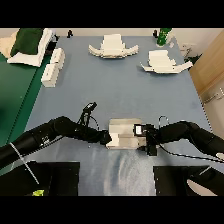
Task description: Fold the box.
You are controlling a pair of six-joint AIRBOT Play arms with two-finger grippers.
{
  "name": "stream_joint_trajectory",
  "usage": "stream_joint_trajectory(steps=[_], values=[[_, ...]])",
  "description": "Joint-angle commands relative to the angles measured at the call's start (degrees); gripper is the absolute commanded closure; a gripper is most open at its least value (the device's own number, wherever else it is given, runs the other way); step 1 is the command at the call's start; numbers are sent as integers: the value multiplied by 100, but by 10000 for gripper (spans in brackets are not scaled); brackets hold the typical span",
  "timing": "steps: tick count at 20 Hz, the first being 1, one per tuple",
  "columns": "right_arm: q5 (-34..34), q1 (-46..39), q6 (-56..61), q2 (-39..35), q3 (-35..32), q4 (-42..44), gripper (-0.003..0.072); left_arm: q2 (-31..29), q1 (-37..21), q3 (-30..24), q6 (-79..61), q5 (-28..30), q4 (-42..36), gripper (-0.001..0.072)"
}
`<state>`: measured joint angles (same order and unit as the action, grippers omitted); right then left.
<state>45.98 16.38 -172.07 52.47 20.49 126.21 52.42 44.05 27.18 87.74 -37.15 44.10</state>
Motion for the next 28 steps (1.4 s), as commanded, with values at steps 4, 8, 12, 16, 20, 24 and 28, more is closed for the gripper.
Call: stream_joint_trajectory(steps=[4,8,12,16,20,24,28], values=[[-2,4,0,-4,2,2,209,579,997,813,3351,-116,2492,242],[-2,4,0,-4,2,0,209,1239,1423,1543,4564,-970,3370,242],[-2,4,0,-4,2,2,209,1709,1668,2159,5093,-1622,3713,241],[-2,4,0,-4,2,2,209,2149,1733,2645,5246,-2138,3738,249],[-2,4,0,-4,2,2,209,2614,1906,3064,5285,-2546,3849,249],[-2,4,0,-4,2,2,209,2787,1956,3104,5445,-2579,3832,263],[-2,4,0,-4,2,2,209,2911,1954,3128,5460,-2531,3827,389]])
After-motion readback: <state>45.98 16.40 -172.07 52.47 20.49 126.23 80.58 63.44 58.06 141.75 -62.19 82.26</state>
